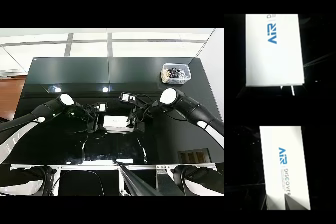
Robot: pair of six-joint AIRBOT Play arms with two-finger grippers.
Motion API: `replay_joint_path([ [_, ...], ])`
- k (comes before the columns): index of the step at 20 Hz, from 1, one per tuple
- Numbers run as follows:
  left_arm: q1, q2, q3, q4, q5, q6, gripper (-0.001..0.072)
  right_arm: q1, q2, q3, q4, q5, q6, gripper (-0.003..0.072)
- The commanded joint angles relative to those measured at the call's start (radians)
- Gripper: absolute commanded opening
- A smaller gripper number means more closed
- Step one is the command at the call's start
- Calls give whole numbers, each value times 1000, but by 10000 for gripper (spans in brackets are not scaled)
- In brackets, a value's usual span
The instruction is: Fold the box and place the chain.
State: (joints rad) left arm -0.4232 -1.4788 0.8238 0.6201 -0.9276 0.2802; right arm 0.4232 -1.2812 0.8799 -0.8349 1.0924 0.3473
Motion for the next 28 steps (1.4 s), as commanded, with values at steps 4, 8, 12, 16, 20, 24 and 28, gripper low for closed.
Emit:
replay_joint_path([
  [4, 0, -1, 0, 0, 0, 0, 425, -13, 45, 5, 2, 8, 258, 238],
  [8, 0, -1, 0, 0, 0, 0, 425, -48, 47, 5, 93, 121, 539, 236],
  [12, 0, -1, 0, 0, 0, 0, 425, -47, 31, -37, 274, -22, 605, 17],
  [16, 0, -1, 0, 0, 0, -1, 425, -47, -37, -101, 394, -132, 633, 18],
  [20, 0, -1, 0, 0, 0, 0, 424, -47, -95, -125, 366, -139, 647, 17],
  [24, 0, -1, 0, 0, 0, 0, 424, -48, -94, -136, 330, -148, 669, 18],
  [28, 3, 0, 4, -3, 27, -85, 423, -88, -10, -81, 333, -19, 665, 18],
])
